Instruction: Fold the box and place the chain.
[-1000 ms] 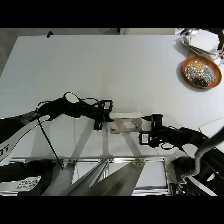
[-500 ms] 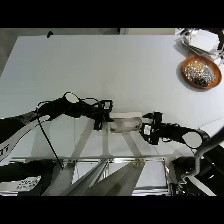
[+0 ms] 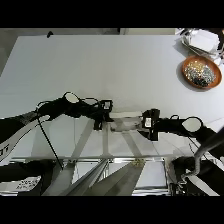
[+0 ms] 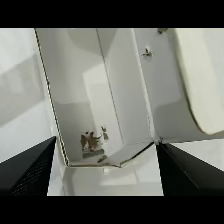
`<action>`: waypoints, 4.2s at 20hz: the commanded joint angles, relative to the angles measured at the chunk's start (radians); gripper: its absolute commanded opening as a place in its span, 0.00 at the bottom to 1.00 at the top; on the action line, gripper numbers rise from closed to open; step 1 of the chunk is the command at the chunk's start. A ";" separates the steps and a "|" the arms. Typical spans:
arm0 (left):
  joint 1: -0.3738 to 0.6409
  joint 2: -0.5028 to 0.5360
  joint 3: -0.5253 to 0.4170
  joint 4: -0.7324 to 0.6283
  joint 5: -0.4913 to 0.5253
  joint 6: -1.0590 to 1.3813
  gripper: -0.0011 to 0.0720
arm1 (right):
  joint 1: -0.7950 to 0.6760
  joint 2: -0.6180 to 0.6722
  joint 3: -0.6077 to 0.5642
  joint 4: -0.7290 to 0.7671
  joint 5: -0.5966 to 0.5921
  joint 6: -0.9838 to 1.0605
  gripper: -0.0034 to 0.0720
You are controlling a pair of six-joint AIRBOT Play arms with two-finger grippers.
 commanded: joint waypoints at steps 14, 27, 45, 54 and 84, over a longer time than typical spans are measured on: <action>-0.001 -0.001 0.000 0.000 0.000 0.000 0.03 | -0.006 -0.207 0.050 0.051 0.136 -0.053 0.69; -0.001 -0.001 0.000 0.000 0.000 0.000 0.03 | -0.006 -0.215 0.050 0.007 0.085 -0.053 0.65; -0.001 -0.001 0.000 0.000 0.000 0.000 0.03 | -0.006 -0.215 0.050 -0.016 0.088 -0.049 0.66; -0.001 -0.001 0.000 0.000 0.000 0.000 0.03 | -0.006 -0.215 0.050 -0.016 0.088 -0.049 0.66; 0.080 0.155 0.000 0.075 0.056 -0.100 0.96 | -0.006 -0.214 0.050 -0.016 0.087 -0.049 0.66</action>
